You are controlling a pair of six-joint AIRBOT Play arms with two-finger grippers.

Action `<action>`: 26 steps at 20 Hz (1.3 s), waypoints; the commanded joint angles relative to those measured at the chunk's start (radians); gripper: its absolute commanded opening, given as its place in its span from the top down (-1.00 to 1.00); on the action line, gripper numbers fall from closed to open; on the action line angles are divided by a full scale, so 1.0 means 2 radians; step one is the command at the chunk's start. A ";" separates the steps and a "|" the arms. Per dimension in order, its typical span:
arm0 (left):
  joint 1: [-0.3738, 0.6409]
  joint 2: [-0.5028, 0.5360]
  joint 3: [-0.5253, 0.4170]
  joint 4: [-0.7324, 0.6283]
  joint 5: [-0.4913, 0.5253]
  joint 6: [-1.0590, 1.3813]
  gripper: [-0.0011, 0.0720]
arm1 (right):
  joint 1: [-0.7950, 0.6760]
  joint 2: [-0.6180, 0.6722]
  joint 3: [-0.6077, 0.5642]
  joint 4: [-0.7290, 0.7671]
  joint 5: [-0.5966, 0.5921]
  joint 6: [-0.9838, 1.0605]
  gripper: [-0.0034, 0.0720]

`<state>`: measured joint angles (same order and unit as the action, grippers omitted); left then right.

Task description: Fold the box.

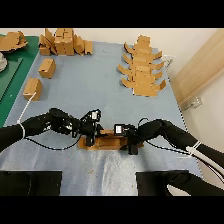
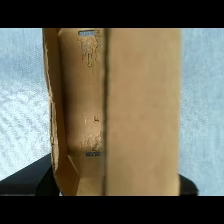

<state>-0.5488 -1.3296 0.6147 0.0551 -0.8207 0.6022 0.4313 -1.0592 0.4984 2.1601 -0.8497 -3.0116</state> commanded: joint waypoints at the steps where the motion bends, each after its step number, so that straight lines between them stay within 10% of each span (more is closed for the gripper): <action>1: 0.000 0.000 0.000 0.000 0.000 0.000 0.93 | 0.001 0.000 0.000 0.003 0.002 0.000 -0.44; 26: 0.000 0.000 0.000 -0.004 0.000 0.000 0.93 | -0.004 -0.001 -0.015 0.025 0.011 0.003 -0.44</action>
<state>-0.5488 -1.3296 0.6147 0.0479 -0.8207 0.6022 0.4259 -1.0595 0.4709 2.2105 -0.8299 -3.0055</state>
